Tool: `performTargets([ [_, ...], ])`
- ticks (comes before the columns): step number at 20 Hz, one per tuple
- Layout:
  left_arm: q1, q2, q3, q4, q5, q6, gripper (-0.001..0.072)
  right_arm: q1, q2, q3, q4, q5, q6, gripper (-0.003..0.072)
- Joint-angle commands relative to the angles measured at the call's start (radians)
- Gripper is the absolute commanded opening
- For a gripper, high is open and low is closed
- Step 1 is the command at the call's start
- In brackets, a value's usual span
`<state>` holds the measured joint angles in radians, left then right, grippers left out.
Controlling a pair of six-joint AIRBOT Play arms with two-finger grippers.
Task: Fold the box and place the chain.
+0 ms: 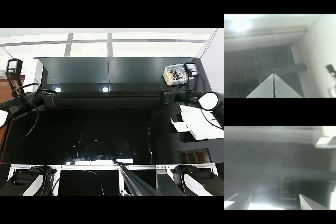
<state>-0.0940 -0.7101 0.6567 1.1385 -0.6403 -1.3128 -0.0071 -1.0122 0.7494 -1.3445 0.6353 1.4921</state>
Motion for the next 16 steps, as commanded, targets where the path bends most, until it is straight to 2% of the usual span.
performTargets([
  [1,0.002,-0.002,0.000,0.002,0.088,-0.001,0.0101,-0.262,-0.038,0.047,-0.360,-0.042,0.315,0.0707],
  [2,0.001,-0.004,0.000,0.001,0.087,-0.001,0.0448,-0.407,-0.065,0.083,-0.370,-0.015,0.314,0.0706],
  [3,0.000,-0.011,0.000,0.001,0.082,-0.005,0.0705,-0.545,-0.093,0.121,-0.352,0.010,0.313,0.0706],
  [5,0.000,-0.036,0.000,0.001,0.043,-0.004,0.0704,-0.819,-0.167,0.208,-0.212,0.064,0.241,0.0706],
  [7,0.000,-0.064,0.000,0.001,-0.002,-0.004,0.0704,-1.039,-0.264,0.307,0.069,0.137,-0.012,0.0706],
  [9,0.000,-0.085,0.000,0.001,-0.018,-0.004,0.0703,-1.162,-0.384,0.422,0.286,0.278,-0.248,0.0706],
  [10,0.000,-0.091,0.000,0.001,-0.015,-0.003,0.0703,-1.192,-0.460,0.496,0.351,0.394,-0.360,0.0706],
  [13,0.000,-0.095,0.000,0.001,-0.011,-0.003,0.0703,-1.172,-0.677,0.700,0.347,0.771,-0.529,0.0706],
  [14,0.000,-0.097,0.000,0.000,-0.014,-0.003,0.0703,-1.147,-0.728,0.743,0.296,0.828,-0.528,0.0706],
  [16,0.000,-0.098,0.000,0.001,-0.024,-0.004,0.0703,-1.097,-0.767,0.755,0.245,0.802,-0.541,0.0706],
])
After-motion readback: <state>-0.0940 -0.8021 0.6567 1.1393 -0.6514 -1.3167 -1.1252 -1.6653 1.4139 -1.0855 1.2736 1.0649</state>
